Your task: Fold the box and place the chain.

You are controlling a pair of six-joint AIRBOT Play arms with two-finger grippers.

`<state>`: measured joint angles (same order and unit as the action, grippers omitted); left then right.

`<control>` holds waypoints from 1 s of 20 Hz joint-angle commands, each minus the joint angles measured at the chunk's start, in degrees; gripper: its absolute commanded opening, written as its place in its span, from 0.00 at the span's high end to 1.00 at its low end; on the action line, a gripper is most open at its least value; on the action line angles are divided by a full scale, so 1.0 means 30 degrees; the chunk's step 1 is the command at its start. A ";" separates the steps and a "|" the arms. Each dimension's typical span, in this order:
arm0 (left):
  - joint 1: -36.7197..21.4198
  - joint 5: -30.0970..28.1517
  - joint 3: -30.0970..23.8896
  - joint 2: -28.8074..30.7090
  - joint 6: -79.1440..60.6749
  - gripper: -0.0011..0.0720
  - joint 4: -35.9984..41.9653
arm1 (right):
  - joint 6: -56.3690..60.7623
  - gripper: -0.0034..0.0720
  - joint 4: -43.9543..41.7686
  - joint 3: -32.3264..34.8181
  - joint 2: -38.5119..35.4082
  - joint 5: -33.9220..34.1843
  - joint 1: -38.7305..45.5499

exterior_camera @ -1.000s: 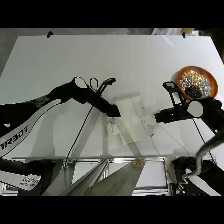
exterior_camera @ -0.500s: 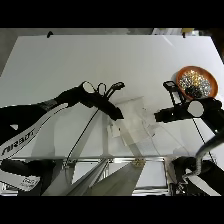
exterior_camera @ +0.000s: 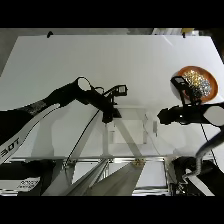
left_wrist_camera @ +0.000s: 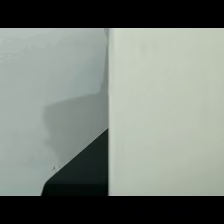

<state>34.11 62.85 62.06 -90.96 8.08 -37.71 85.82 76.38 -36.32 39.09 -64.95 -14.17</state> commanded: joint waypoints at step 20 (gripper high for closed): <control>0.0444 -0.3876 -0.0189 -0.1464 -0.1399 0.98 -0.0313 | -0.3861 0.56 -0.0168 -0.0189 -0.4036 -0.1078 -0.0015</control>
